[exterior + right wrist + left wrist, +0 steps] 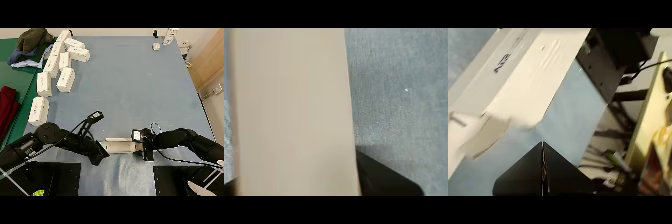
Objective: Fold the box.
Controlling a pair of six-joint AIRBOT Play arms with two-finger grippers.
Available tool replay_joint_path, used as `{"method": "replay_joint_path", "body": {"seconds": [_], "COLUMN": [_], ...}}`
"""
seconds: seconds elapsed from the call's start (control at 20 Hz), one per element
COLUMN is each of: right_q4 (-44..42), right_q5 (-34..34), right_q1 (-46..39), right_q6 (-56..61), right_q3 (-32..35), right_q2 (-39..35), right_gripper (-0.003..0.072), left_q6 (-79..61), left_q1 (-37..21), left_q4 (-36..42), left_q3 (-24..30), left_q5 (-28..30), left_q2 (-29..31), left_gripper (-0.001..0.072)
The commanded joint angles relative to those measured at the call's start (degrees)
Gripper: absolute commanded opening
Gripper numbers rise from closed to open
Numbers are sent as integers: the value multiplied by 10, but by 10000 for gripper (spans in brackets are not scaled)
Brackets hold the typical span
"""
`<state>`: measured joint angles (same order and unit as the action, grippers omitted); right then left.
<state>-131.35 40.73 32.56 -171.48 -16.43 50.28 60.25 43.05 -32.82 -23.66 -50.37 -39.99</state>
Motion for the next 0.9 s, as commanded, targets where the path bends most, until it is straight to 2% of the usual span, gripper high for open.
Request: {"method": "replay_joint_path", "body": {"seconds": [0.0,0.15,0.35,0.65,0.85], "right_q4": [0,0,0,0,0], "right_q5": [0,0,0,0,0], "right_q1": [1,1,1,1,1], "right_q6": [0,0,0,0,0], "right_q3": [0,0,0,0,0], "right_q2": [0,0,0,0,0], "right_gripper": [509,509,509,509,509], "left_q6": [43,56,76,101,101], "left_q1": [69,53,18,5,4], "left_q4": [72,71,71,71,71], "left_q3": [-16,-47,-52,-53,-56], "left_q5": [146,210,254,253,257], "left_q2": [-78,-120,-151,-228,-239], "left_gripper": [14,14,13,13,14]}}
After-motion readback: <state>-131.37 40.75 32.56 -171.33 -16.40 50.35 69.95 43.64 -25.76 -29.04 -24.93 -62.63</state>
